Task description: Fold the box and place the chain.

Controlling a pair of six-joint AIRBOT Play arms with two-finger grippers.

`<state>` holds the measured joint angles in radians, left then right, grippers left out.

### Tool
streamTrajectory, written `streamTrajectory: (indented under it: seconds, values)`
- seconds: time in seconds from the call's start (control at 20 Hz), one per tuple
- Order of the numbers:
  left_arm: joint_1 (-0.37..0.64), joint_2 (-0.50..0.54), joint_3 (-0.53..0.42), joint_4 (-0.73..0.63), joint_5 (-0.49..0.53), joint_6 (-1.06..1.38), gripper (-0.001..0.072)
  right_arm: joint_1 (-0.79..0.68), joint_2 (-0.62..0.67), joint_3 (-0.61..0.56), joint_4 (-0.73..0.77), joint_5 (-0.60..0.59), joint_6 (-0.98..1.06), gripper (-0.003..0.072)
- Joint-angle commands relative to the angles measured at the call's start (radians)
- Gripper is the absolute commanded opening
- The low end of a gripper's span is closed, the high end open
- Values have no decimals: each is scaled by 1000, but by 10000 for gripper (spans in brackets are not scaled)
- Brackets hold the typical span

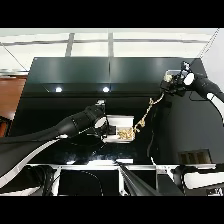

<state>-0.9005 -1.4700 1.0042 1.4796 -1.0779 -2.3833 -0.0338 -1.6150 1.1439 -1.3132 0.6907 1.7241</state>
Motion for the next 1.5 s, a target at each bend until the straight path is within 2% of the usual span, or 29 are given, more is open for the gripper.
streamTrajectory:
  seconds: [0.0,0.2,0.4,0.6,0.75,0.9,1.05,1.2,1.45]
  values:
    - [0,0,0,0,3,0,31,-1,23,3,-10,116,-34,13]
    - [0,0,0,0,2,0,31,-1,185,3,-6,242,-189,12]
    - [0,0,0,0,2,0,31,-1,437,25,12,502,-320,12]
    - [0,0,0,0,2,0,31,0,684,24,211,626,-399,12]
    - [0,0,0,0,2,0,31,26,773,24,339,736,-423,13]
    - [0,0,0,0,2,0,31,98,785,23,402,799,-423,13]
    - [0,0,0,0,2,0,31,214,785,-26,396,803,-434,13]
    - [0,0,0,0,2,0,31,312,785,-132,406,760,-435,13]
    - [0,0,0,0,2,0,31,426,775,-275,489,521,-435,13]
